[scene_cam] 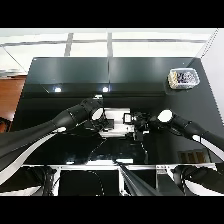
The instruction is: Fold the box and place the chain.
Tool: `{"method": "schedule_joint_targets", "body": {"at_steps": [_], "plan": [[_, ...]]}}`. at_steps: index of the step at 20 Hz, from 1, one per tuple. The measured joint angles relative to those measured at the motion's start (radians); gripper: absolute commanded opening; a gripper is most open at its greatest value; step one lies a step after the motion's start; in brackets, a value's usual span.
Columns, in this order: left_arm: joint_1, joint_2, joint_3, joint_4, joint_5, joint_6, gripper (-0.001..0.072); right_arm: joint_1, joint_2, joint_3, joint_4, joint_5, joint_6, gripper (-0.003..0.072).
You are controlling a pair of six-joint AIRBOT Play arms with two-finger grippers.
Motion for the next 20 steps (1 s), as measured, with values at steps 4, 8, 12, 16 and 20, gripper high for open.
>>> {"method": "schedule_joint_targets", "body": {"at_steps": [4,8,12,16,20], "plan": [[0.000,-0.003,0.000,0.005,-0.004,-0.003,0.0114,0.000,0.000,0.000,0.000,0.000,0.001,0.0227],[0.001,-0.005,0.000,0.008,-0.009,-0.004,0.0022,0.000,0.000,0.000,0.002,0.000,0.003,0.0227],[0.001,-0.005,0.000,0.006,-0.006,-0.003,0.0024,0.000,0.000,0.000,0.001,0.000,0.002,0.0227],[0.001,-0.005,0.000,0.004,-0.002,0.005,0.0024,0.000,0.000,0.000,0.001,0.000,0.002,0.0227],[0.001,-0.005,0.000,0.001,-0.003,0.008,0.0024,0.001,0.000,0.000,0.003,0.000,0.000,0.0227]]}}
